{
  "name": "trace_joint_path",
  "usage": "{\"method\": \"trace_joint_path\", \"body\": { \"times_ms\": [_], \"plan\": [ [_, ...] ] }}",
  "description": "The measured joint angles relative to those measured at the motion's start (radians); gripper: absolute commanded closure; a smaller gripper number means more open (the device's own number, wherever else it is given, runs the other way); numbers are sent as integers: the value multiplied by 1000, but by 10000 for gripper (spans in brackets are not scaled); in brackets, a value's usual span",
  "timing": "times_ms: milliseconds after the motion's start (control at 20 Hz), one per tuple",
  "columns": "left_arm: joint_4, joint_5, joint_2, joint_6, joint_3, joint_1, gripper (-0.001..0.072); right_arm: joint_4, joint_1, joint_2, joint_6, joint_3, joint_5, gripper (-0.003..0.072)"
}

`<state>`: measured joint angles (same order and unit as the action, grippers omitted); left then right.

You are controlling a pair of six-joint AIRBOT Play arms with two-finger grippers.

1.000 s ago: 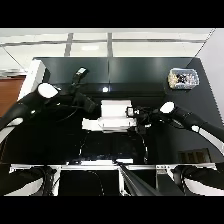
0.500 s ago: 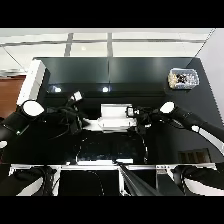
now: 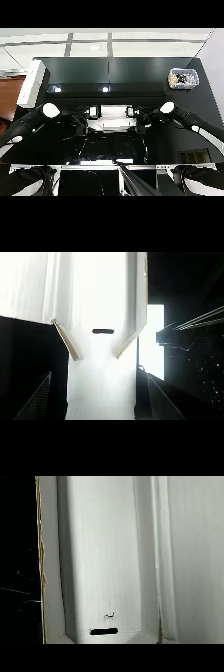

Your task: Fold the box and place the chain.

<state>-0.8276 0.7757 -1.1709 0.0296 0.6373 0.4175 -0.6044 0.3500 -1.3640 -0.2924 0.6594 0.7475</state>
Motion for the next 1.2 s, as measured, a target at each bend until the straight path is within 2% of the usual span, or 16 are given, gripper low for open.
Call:
{"method": "trace_joint_path", "body": {
  "times_ms": [150, 200, 300, 350, 750, 1150, 1200],
  "plan": [
    [42, -64, -34, 9, 3, 33, 23, 0, 0, 0, 0, 0, 0, 332],
    [50, -81, -43, 10, 3, 43, 53, 0, 0, 0, 0, 0, 0, 332],
    [59, -97, -53, 13, 4, 59, 302, 0, 0, 0, 0, 0, 0, 332],
    [61, -102, -56, 14, 4, 63, 359, 0, 0, 0, 0, 0, 0, 332],
    [79, -85, -64, -4, 4, 76, 383, 0, 0, 0, 0, 0, 0, 332],
    [202, -103, -100, -10, 4, 82, 383, 0, 0, 0, 0, 0, 1, 332],
    [212, -103, -106, -10, 4, 83, 445, -1, 0, 0, 0, 0, 1, 332]
  ]
}}
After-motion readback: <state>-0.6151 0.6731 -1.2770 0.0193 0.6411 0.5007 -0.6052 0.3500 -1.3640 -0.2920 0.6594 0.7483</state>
